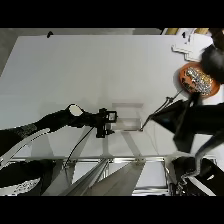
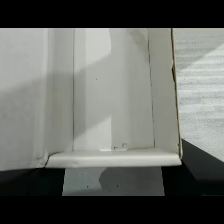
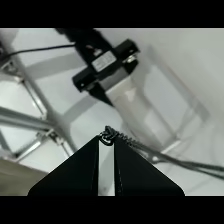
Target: Fold the box and place the chain.
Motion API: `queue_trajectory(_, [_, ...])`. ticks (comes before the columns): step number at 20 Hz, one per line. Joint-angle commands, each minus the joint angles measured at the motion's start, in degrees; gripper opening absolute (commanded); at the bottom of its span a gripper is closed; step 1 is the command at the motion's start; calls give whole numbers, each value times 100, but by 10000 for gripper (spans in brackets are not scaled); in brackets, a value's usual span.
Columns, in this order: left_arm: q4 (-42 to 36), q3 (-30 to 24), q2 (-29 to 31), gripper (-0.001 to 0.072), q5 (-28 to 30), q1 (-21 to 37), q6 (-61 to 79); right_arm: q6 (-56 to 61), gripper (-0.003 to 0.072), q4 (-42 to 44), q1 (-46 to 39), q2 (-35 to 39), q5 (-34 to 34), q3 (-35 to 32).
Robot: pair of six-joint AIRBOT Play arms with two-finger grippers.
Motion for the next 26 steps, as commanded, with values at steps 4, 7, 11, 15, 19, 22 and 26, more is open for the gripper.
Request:
queue_trajectory(4, [0, 2, 0, 219, 4, 0, 2, 636, 18, -1296, 1193, -372, -1816, -1182])
queue_trajectory(7, [0, 2, 0, 219, 4, 0, 2, 754, 18, -1342, 1187, -898, -2063, -1228])
queue_trajectory(11, [0, 2, 0, 219, 2, 0, 2, 774, 18, -1368, 1187, -1445, -2236, -1235])
queue_trajectory(15, [0, 2, 0, 219, 4, 0, 2, 1058, 18, -1631, 1187, -1998, -2350, -1368])
queue_trajectory(19, [0, 2, 0, 219, 2, 0, 2, 1423, 18, -1810, 1187, -2511, -2411, -1379])
queue_trajectory(22, [0, 2, 0, 219, 4, 0, 2, 1486, 32, -1779, 1187, -2577, -2341, -1379])
queue_trajectory(26, [0, 2, 0, 219, 4, 0, 2, 1484, 202, -2107, 1187, -2168, -1884, -1373])
